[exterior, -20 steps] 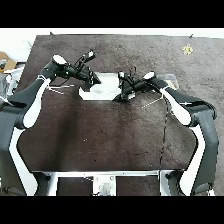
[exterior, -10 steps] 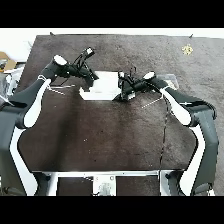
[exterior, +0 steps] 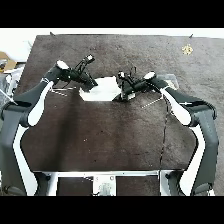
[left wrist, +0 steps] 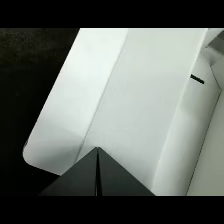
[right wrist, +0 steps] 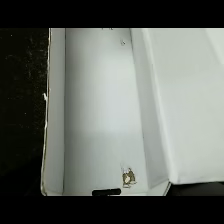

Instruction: Fold the box and place the chain.

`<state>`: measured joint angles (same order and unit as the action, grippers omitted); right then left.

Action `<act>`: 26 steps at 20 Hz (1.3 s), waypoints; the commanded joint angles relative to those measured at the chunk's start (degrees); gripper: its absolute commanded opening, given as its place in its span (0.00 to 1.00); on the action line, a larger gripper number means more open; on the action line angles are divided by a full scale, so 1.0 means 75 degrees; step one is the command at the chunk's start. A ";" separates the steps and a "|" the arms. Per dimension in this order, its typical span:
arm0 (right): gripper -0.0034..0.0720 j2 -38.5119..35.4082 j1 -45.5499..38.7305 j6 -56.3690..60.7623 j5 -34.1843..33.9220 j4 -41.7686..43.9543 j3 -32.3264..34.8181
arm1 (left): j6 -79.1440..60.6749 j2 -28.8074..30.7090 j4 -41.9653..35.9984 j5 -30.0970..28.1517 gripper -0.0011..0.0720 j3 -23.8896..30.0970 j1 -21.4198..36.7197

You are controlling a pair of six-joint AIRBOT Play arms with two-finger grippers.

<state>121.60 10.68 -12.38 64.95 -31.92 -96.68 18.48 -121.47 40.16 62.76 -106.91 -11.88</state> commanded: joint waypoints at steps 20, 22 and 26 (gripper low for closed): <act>0.63 -0.0003 0.0009 0.0000 0.0000 0.0003 -0.0006 | -0.3165 0.1288 0.1087 0.1900 0.96 0.0889 0.0530; 0.63 -0.0003 0.0012 0.0000 0.0006 0.0003 -0.0006 | -0.3162 0.1288 0.1177 0.1323 0.96 0.1355 0.0347; 0.63 -0.0003 0.0009 0.0000 0.0003 0.0000 -0.0006 | -0.3121 0.1291 0.1853 0.0297 0.95 0.1816 -0.0114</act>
<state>121.60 10.70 -12.40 64.95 -31.94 -96.71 -3.73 -111.79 50.70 70.83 -95.90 -10.87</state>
